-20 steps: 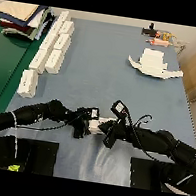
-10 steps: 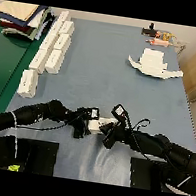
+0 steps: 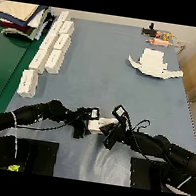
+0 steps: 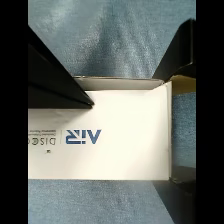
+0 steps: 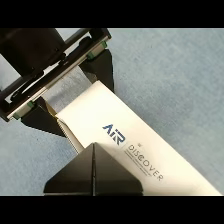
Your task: Fold the box.
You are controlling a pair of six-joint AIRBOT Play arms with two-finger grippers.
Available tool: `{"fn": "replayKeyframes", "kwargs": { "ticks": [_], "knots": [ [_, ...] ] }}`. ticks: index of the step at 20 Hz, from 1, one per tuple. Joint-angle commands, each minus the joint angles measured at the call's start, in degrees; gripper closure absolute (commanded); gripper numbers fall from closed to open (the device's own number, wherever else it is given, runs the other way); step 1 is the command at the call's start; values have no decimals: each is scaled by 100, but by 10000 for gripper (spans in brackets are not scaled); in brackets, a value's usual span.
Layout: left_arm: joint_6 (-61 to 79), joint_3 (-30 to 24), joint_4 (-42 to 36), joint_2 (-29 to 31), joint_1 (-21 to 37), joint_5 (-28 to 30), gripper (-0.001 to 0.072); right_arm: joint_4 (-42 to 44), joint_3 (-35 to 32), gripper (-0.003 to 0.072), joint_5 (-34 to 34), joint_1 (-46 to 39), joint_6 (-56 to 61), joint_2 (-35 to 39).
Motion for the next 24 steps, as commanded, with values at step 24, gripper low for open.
{"fn": "replayKeyframes", "kwargs": {
  "ticks": [24],
  "knots": [
    [-780,4,39,72,470,92,257,-4376,1523,647,-2199,-2076,4846,940]
  ]
}}
